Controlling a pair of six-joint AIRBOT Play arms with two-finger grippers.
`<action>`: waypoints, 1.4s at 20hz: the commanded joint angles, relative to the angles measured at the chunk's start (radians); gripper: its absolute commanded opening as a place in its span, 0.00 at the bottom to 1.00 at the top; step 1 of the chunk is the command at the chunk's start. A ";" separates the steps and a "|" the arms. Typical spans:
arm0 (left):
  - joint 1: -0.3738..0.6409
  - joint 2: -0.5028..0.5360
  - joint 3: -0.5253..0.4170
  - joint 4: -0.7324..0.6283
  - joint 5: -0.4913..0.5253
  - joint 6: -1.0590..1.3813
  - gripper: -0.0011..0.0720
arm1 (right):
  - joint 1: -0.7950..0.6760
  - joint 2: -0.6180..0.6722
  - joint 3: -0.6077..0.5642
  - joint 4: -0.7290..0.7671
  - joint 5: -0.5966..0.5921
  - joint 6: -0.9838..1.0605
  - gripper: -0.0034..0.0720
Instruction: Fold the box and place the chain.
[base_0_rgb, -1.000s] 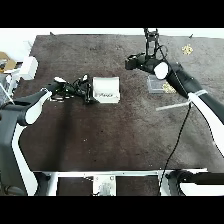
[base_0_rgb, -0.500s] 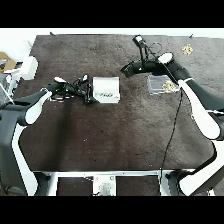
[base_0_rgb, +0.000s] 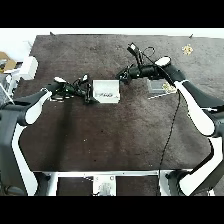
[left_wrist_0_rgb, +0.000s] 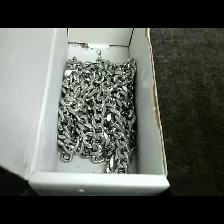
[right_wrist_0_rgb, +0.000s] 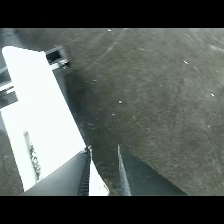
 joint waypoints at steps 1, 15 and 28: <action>0.000 0.000 0.000 0.000 0.000 0.000 0.49 | 0.014 0.041 -0.067 0.034 0.030 -0.118 0.32; 0.000 0.001 0.000 0.000 0.000 0.000 0.49 | 0.073 0.115 -0.271 0.134 -0.075 -0.442 0.50; 0.000 0.000 0.000 0.000 0.000 0.000 0.49 | 0.104 0.057 -0.233 0.129 -0.147 -0.534 0.46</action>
